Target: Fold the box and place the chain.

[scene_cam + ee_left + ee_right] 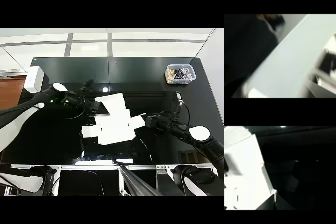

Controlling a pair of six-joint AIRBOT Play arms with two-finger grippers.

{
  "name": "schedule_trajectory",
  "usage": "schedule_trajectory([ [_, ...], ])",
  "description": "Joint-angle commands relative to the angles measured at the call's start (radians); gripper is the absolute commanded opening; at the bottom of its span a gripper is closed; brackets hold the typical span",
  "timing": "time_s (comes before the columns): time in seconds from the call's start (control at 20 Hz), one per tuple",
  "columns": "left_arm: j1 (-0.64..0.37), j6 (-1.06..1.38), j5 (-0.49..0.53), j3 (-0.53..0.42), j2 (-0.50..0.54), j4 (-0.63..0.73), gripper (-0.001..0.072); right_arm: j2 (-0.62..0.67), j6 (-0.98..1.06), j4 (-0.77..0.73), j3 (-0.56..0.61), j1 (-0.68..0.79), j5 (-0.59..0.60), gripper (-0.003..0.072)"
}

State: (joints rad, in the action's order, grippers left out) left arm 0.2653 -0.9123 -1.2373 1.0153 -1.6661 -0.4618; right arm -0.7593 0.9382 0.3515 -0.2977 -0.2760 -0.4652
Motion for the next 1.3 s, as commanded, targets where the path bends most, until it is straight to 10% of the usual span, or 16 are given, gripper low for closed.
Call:
schedule_trajectory([
  [0.0, 0.012, 0.122, -0.192, 0.065, -0.087, 0.016, 0.0598, 0.001, 0.0, -0.001, 0.001, -0.002, -0.001, 0.0023],
  [0.2, -0.007, 0.177, -0.209, 0.097, -0.091, -0.065, 0.0328, 0.001, 0.0, 0.0, 0.001, -0.002, -0.002, 0.0023],
  [0.45, 0.008, 0.188, -0.207, 0.146, -0.091, -0.168, 0.0248, 0.001, -0.001, 0.0, 0.001, -0.002, -0.002, 0.0023],
  [0.65, 0.011, 0.209, -0.207, 0.176, -0.091, -0.192, 0.003, 0.001, -0.004, 0.027, 0.001, -0.002, -0.001, 0.0031],
  [0.8, 0.011, 0.193, -0.222, 0.211, -0.086, -0.193, 0.0028, 0.002, -0.005, 0.092, -0.034, 0.021, -0.053, 0.0707],
  [1.05, 0.034, 0.188, -0.219, 0.165, 0.05, -0.211, 0.0025, 0.002, -0.012, 0.623, -0.268, 0.109, -0.37, 0.0708],
  [1.25, 0.12, 0.485, 0.117, -0.093, 0.298, -0.126, 0.0029, 0.002, -0.032, 0.795, -0.317, 0.111, -0.386, 0.0708],
])
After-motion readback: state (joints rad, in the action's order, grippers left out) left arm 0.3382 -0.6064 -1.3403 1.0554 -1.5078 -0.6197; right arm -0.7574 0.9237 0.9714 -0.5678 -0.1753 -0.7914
